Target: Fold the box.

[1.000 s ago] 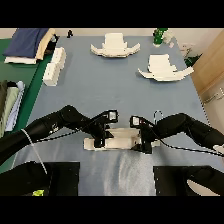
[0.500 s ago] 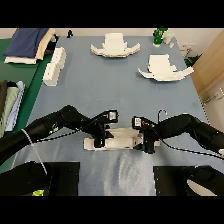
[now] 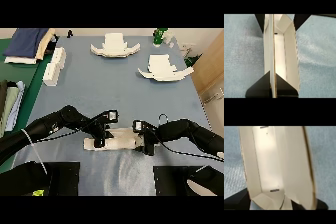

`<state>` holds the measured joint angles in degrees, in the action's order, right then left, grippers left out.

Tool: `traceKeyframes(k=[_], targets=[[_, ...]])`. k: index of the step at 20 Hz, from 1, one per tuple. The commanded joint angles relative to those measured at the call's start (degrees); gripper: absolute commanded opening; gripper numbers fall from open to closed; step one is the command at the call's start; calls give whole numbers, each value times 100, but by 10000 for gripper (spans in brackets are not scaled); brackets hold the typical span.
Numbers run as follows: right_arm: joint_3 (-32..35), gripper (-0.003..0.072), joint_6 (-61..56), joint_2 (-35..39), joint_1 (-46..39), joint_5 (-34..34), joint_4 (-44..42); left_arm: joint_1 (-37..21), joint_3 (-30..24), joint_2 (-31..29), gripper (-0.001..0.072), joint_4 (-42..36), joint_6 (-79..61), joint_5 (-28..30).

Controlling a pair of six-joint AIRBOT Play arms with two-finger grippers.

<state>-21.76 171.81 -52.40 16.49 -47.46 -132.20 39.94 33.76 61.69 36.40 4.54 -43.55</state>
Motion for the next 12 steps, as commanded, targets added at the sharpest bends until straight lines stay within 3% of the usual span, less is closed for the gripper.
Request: traceKeyframes(k=[1,12], targets=[[66,717,33,-125,4,203,-7,-2,-2,2,16,0,-2,2],[63,684,33,-72,116,192,271,-2,-2,2,16,2,-2,0]])
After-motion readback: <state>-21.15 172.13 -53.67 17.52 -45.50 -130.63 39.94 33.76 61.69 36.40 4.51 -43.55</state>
